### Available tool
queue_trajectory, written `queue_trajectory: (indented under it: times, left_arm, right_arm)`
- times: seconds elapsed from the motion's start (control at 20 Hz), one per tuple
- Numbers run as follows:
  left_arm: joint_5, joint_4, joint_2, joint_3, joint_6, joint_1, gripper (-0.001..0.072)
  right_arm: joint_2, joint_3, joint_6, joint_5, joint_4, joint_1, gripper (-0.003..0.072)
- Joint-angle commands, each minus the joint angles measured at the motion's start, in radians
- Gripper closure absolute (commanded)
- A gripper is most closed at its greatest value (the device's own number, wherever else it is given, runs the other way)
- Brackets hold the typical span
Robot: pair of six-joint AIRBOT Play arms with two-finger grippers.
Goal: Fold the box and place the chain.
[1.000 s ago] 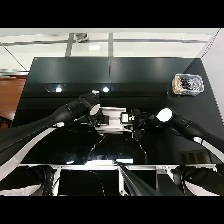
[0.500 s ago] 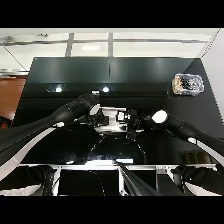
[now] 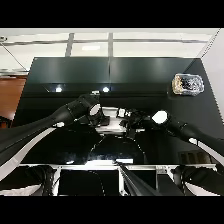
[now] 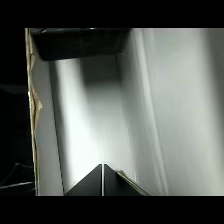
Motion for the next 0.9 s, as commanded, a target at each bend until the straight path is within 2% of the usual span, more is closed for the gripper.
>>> queue_trajectory:
  times: [0.0, 0.1, 0.2, 0.3, 0.4, 0.45, 0.6, 0.85]
  left_arm:
    - [0.006, 0.003, 0.000, 0.000, 0.002, 0.000, 0.0681]
    - [0.005, 0.004, 0.000, 0.000, 0.002, 0.000, 0.0681]
    - [0.005, 0.003, 0.000, 0.000, 0.002, 0.000, 0.0681]
    - [0.005, 0.003, 0.000, 0.000, 0.002, 0.000, 0.0680]
    - [0.005, 0.003, 0.000, 0.000, 0.002, 0.000, 0.0681]
    - [0.005, 0.003, 0.000, 0.000, 0.002, 0.000, 0.0681]
    - [0.004, 0.003, 0.000, 0.000, 0.002, 0.000, 0.0681]
    - [0.005, 0.003, 0.000, 0.000, 0.002, 0.000, 0.0681]
  right_arm:
    - [0.100, 0.014, 0.412, 0.090, -0.193, -0.065, 0.0674]
    - [0.201, 0.037, 0.669, 0.287, -0.272, -0.174, 0.0674]
    - [0.270, 0.036, 0.919, 0.370, -0.312, -0.319, 0.0673]
    - [0.279, 0.008, 1.139, 0.346, -0.333, -0.465, 0.0673]
    - [0.272, -0.074, 1.342, 0.263, -0.330, -0.553, 0.0673]
    - [0.256, -0.109, 1.423, 0.262, -0.329, -0.579, 0.0673]
    - [0.169, -0.142, 1.435, 0.338, -0.249, -0.575, 0.0673]
    - [0.001, -0.142, 1.172, 0.388, 0.030, -0.477, 0.0673]
